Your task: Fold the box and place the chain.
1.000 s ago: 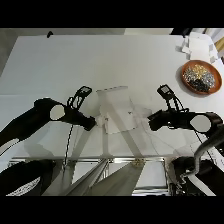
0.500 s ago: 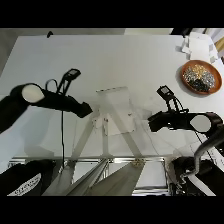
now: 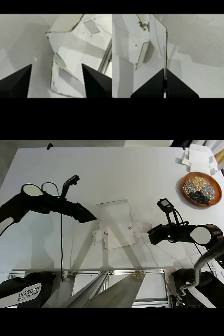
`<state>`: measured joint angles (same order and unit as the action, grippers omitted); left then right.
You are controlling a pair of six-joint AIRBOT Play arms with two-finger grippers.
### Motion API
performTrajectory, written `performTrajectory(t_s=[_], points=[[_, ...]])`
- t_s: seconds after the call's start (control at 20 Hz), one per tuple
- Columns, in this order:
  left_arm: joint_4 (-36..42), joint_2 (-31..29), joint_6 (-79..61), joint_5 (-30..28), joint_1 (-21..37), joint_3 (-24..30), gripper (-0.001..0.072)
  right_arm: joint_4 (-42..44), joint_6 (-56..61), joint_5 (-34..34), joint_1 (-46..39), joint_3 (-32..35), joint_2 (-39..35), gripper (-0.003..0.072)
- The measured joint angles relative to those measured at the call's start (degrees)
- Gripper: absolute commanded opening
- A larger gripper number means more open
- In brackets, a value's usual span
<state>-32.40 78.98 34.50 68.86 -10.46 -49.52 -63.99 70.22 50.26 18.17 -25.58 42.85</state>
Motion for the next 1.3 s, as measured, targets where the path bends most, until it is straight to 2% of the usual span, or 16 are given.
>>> performTrajectory(t_s=[0.2, 0.45, 0.5, 0.6, 0.65, 0.7, 0.8, 0.85, 1.0, 1.05, 1.1, 1.15, 1.3], points=[[5.29, 5.79, -6.51, -4.15, -2.64, -0.07, 0.0695, 0.02, 0.02, 0.07, 0.0, 0.0, 0.0, 0.0016], [9.6, 8.52, -11.82, -9.38, -6.88, -0.09, 0.0688, 0.0, 0.02, 0.09, 0.0, 0.0, -0.02, 0.0016], [9.92, 8.7, -12.59, -9.97, -7.67, -0.09, 0.0629, 0.0, 0.02, 0.07, 0.0, 0.0, -0.02, 0.0016], [9.88, 8.94, -13.86, -10.84, -8.9, -0.09, 0.0402, 0.0, 0.02, 0.09, 0.0, 0.0, 0.0, 0.0016], [9.29, 8.98, -14.27, -11.19, -9.25, -0.09, 0.0314, -0.02, 0.02, 0.09, 0.0, 0.0, -0.02, 0.0016], [8.55, 9.03, -14.62, -11.41, -9.53, -0.11, 0.0306, -0.02, 0.02, 0.13, 0.0, 0.0, 0.0, 0.0016], [7.54, 9.07, -15.23, -11.63, -9.84, -0.11, 0.0045, -0.04, 0.04, 0.15, 0.0, 0.0, 0.0, 0.0016], [7.37, 9.07, -15.91, -11.21, -9.94, -0.15, 0.001, 0.02, 0.07, 0.07, 0.0, 0.0, 0.0, 0.0016], [6.69, 9.01, -19.71, -11.54, -10.12, -0.28, 0.0007, 0.07, 0.07, 0.26, 0.0, 0.0, -0.04, 0.0021], [6.51, 8.87, -22.05, -11.56, -10.23, -0.31, 0.0007, 0.11, 0.07, 0.72, 0.0, 0.0, -0.07, 0.0086], [6.12, 8.68, -24.61, -11.85, -10.34, -0.35, 0.0007, -0.02, 0.2, 1.44, 0.0, -0.02, -0.07, 0.0188], [6.19, 8.57, -26.58, -12.83, -10.43, -0.48, 0.0007, -0.02, 0.22, 2.23, 0.0, 0.0, -0.09, 0.0238], [6.84, 7.91, -30.56, -11.65, -11.52, -1.44, 0.0007, 0.9, 0.26, 3.61, 0.0, -0.07, -0.92, 0.024]])
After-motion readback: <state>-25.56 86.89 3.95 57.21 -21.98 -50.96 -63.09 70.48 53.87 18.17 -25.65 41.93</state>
